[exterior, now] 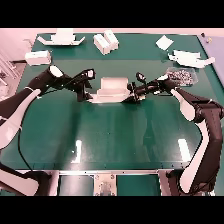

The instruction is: Fold the box and place the chain.

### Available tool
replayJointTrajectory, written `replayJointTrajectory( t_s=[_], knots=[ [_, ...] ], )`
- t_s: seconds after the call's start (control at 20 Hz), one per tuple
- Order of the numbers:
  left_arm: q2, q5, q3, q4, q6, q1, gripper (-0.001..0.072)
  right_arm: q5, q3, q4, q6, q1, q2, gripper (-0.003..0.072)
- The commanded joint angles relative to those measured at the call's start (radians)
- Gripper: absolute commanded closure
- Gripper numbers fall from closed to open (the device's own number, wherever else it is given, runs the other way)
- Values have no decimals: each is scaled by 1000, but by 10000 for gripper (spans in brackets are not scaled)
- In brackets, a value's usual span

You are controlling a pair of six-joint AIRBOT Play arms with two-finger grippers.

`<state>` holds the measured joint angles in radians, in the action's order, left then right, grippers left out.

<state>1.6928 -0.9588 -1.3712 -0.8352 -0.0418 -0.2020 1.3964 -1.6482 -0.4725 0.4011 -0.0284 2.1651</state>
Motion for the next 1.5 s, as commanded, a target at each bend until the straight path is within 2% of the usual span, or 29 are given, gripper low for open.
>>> replayJointTrajectory(
  t_s=[0.0,0.15,0.25,0.45,0.65,0.7,0.85,0.9,1.3,1.45],
  knots=[
    [13,-52,1,64,-11,13,95,0,-1,0,0,-1,0,212],
    [59,-80,3,221,-84,13,95,0,-1,0,0,-1,0,212],
    [95,-88,3,280,-118,13,95,0,-1,0,0,-1,0,212],
    [125,-79,3,299,-130,13,95,0,-1,0,0,-1,0,212],
    [126,-23,3,298,-154,23,95,0,-1,0,0,-1,0,212],
    [124,-48,2,298,-150,34,95,0,-1,0,0,-1,0,212],
    [122,-222,1,298,-138,89,122,0,-1,0,0,-1,0,212],
    [122,-229,1,299,-138,105,122,0,-1,0,0,-1,0,212],
    [130,-142,1,347,-177,122,122,0,-1,0,0,-1,0,212],
    [158,-145,1,415,-200,122,123,0,-1,0,0,-1,0,212]
  ],
)
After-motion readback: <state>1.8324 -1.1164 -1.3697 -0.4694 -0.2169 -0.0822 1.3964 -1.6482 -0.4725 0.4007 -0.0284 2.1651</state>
